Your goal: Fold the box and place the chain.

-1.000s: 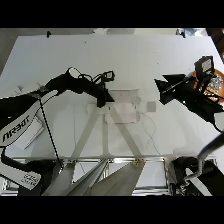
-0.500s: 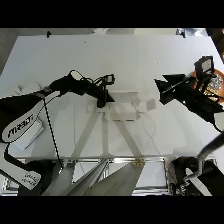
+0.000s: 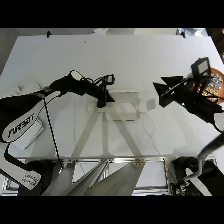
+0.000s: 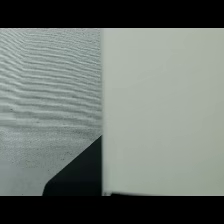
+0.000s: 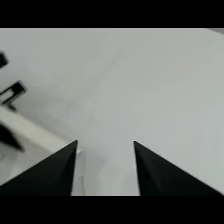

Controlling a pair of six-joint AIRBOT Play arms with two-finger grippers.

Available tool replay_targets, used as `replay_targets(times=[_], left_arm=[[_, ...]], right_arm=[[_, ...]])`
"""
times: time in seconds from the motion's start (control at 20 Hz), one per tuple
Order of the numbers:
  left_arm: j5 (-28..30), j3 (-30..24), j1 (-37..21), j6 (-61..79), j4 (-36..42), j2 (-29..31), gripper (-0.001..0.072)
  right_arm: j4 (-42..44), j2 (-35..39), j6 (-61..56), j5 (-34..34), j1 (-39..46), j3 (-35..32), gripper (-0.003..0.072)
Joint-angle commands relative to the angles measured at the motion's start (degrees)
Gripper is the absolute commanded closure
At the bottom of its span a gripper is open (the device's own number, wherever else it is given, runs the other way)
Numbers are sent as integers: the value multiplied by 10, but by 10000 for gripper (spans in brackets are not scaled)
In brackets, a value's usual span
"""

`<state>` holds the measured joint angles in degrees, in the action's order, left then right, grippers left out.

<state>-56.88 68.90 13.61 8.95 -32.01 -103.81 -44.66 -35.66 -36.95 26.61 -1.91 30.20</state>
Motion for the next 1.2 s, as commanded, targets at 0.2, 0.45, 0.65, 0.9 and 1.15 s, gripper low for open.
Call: replay_targets(times=[0.2,0.45,0.65,0.9,1.15], left_arm=[[1,0,0,0,-2,0,701],[1,0,0,0,-2,0,700],[1,0,0,0,-2,0,700],[1,0,0,0,-2,0,700],[1,0,0,0,-2,0,700]], right_arm=[[-61,1,117,221,0,0,14],[-66,1,117,223,0,0,15],[-78,0,116,181,0,0,14],[-39,0,324,162,-3,-10,15],[49,-11,375,163,-3,-81,15]])
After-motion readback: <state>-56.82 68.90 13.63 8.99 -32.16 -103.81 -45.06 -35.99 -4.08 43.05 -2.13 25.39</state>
